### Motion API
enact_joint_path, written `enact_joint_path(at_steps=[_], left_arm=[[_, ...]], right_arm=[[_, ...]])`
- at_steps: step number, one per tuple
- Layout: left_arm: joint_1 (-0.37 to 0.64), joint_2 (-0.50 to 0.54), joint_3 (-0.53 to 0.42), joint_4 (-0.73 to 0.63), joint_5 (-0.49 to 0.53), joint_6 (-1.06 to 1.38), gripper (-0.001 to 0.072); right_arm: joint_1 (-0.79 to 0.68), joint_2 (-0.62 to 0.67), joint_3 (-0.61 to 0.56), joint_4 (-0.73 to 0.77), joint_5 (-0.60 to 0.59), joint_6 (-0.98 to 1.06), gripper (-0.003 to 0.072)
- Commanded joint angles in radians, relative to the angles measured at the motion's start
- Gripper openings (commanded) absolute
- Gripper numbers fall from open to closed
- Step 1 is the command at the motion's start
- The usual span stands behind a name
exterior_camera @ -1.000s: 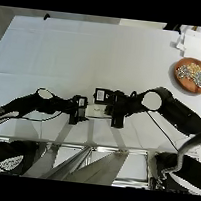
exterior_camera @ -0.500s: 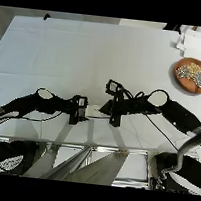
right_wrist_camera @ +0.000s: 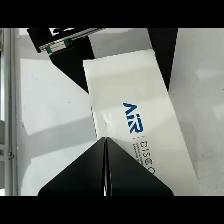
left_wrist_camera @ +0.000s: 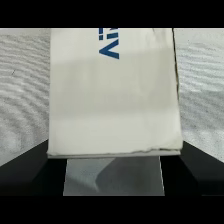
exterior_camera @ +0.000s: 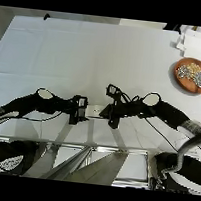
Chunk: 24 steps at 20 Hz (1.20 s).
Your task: Fold the box and place the chain.
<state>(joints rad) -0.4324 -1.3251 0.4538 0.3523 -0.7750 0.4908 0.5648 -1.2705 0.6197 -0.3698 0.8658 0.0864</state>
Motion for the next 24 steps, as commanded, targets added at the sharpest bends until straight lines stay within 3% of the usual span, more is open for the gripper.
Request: enact_joint_path(at_steps=[1, 16, 22, 24], left_arm=[[0.001, 0.001, 0.0, 0.0, 0.0, -0.001, 0.0255], [0.001, 0.0, 0.0, 0.0, 0.0, -0.001, 0.0254], [0.001, 0.001, 0.0, 0.0, 0.0, -0.001, 0.0255], [0.001, 0.001, 0.0, 0.0, 0.0, 0.0, 0.0254]], right_arm=[[0.006, -0.01, -0.009, -0.036, -0.006, -0.009, 0.0014], [0.022, 0.01, -0.013, -0.048, -0.076, 0.017, 0.0015], [0.021, 0.221, -0.012, -0.043, -0.115, 0.049, 0.0016], [0.021, 0.337, -0.012, -0.153, -0.161, 0.253, 0.0016]])
